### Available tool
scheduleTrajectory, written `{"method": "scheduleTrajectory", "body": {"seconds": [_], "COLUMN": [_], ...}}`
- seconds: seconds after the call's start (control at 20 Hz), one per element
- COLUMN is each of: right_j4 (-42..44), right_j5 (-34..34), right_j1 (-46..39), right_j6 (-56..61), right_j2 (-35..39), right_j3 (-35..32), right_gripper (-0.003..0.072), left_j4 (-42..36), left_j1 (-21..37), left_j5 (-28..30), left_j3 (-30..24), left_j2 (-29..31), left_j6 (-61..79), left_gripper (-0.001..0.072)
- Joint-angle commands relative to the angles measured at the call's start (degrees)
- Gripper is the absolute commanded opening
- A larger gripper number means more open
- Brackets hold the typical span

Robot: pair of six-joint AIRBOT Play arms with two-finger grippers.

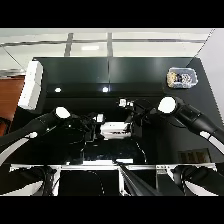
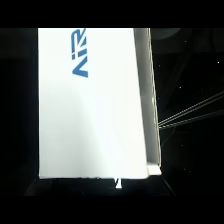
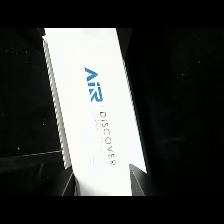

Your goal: Fold the box and place the chain.

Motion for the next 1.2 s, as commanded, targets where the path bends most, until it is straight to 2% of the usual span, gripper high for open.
{"method": "scheduleTrajectory", "body": {"seconds": [0.0, 0.2, 0.25, 0.55, 0.65, 0.75, 1.15], "right_j4": [-0.20, -0.39, -1.01, -1.77, -1.79, -1.79, -4.09], "right_j5": [-3.10, -0.90, -0.46, -0.63, -0.66, -0.85, -0.63], "right_j1": [1.05, 1.03, 1.03, 1.03, 1.03, 1.03, 1.11], "right_j6": [0.15, 0.17, 0.15, 0.17, 0.17, 0.17, 0.17], "right_j2": [-0.09, -0.09, -0.09, -0.09, -0.07, -0.07, -0.20], "right_j3": [-0.22, -0.22, -0.22, -0.20, -0.20, -0.22, -0.24], "right_gripper": [0.0356, 0.0357, 0.0388, 0.0388, 0.0520, 0.0473, 0.0485], "left_j4": [0.00, 0.00, 0.00, 0.00, 0.00, 0.00, 0.00], "left_j1": [-0.02, -0.04, -0.02, -0.04, -0.04, -0.04, -0.04], "left_j5": [0.09, 0.09, 0.09, 0.09, 0.09, 0.09, 0.11], "left_j3": [0.04, 0.04, 0.04, 0.02, 0.02, 0.02, 0.00], "left_j2": [-0.02, -0.02, -0.02, -0.04, -0.04, -0.04, -0.07], "left_j6": [0.04, 0.04, 0.04, 0.04, 0.04, 0.04, 0.04], "left_gripper": [0.0521, 0.0521, 0.0521, 0.0521, 0.0521, 0.0521, 0.0521]}}
